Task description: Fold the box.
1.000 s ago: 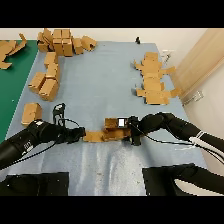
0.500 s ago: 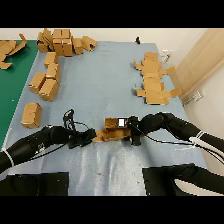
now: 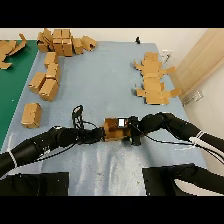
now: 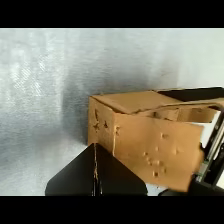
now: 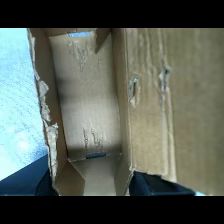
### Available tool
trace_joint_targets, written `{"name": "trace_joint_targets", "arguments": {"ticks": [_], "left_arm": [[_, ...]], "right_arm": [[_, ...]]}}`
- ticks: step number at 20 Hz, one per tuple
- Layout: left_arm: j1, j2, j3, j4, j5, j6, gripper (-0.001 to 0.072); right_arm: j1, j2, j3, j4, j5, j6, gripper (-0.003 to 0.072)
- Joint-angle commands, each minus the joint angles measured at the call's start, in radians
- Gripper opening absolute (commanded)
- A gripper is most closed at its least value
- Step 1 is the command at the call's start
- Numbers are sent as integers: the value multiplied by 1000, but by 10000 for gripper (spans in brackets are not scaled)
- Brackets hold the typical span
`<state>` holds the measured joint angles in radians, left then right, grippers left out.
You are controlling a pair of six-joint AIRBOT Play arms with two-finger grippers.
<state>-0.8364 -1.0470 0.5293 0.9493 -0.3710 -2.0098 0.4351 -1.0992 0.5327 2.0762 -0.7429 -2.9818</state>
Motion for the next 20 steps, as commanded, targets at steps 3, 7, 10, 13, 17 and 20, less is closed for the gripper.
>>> {"name": "trace_joint_targets", "arguments": {"ticks": [3, 7, 10, 13, 17, 20], "left_arm": [[-46, -1, 62, 395, -132, -351, 4], [-88, -1, 122, 601, -186, -523, 4], [-93, -9, 122, 577, -117, -521, 6], [-93, -22, 121, 518, -84, -482, 6], [-93, -31, 122, 491, -85, -446, 5], [-93, -35, 130, 491, -129, -454, 3]], "right_arm": [[1, -1, 0, 0, 0, 0, 499], [1, -1, 0, 0, 0, 0, 499], [1, -1, 0, 0, 0, 0, 499], [1, -1, 0, 0, 0, 0, 499], [1, -1, 0, 0, 0, 0, 499], [1, -1, 0, 0, 0, 0, 499]]}}
